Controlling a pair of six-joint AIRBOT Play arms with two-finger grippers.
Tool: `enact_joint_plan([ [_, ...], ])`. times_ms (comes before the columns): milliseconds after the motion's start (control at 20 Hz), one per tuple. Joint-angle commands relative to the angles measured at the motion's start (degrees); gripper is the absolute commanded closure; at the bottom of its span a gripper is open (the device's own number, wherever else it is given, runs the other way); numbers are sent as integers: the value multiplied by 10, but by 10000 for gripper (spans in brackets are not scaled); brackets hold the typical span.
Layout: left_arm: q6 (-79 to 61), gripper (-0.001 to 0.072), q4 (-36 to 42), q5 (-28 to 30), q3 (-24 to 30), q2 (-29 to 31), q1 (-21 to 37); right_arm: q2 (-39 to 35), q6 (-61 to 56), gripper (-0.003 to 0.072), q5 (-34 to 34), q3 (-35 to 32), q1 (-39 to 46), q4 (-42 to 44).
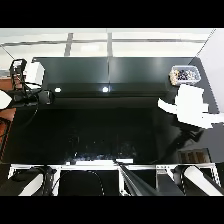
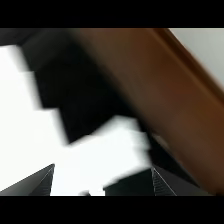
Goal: Fold the box and place the chain.
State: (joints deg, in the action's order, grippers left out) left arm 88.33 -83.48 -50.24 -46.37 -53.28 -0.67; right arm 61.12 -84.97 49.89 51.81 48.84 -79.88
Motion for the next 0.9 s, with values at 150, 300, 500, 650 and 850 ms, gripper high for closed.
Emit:
enact_joint_plan([
  [150, 33, 1, -5, -38, -10, -15, 2, 163, 253, -22, 140, 99, 203, 258],
  [300, 39, 1, 10, -28, -10, -15, 2, 278, 319, -22, 280, 176, 165, 271],
  [500, 48, 1, 17, -28, -10, -15, 2, 346, 319, -21, 287, 226, 92, 202],
  [650, 52, 1, 17, -30, -10, -15, 2, 346, 326, 239, 266, 230, 57, 181],
  [850, 51, 1, 17, -30, -10, -15, 2, 315, 339, 635, 295, 235, 29, 184],
])
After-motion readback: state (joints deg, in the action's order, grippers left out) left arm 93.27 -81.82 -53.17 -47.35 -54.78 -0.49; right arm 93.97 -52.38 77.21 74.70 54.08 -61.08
